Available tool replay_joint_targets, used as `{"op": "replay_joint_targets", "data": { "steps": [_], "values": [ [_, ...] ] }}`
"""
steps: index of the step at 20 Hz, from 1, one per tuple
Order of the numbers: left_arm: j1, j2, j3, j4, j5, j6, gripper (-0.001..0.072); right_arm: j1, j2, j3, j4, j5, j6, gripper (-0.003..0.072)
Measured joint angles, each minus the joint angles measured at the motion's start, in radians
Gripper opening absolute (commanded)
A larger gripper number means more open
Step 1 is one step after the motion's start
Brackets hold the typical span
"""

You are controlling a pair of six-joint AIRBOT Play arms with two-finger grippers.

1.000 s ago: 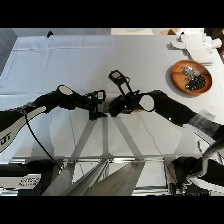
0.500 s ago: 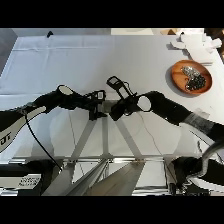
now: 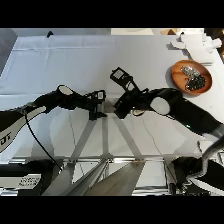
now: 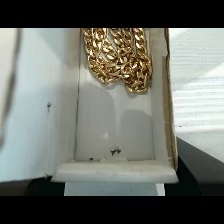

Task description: Fold the box and place the chain.

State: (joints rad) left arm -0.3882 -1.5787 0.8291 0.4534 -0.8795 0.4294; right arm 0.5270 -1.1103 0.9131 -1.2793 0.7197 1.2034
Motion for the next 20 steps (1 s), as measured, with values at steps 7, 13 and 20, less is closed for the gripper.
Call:
{"op": "replay_joint_targets", "data": {
  "steps": [7,13,20],
  "values": [
    [0.0,0.0,0.0,0.0,0.0,0.0,0.0275,-0.171,0.146,-0.008,-0.098,0.205,-0.323,0.0426],
    [0.0,0.0,0.0,0.0,0.0,0.0,0.0275,-0.425,0.128,-0.1,0.092,0.256,-0.791,0.0574],
    [0.0,0.0,0.0,0.0,0.0,0.0,0.0275,-0.509,-0.095,-0.145,0.33,0.237,-1.291,0.0598]
  ]
}}
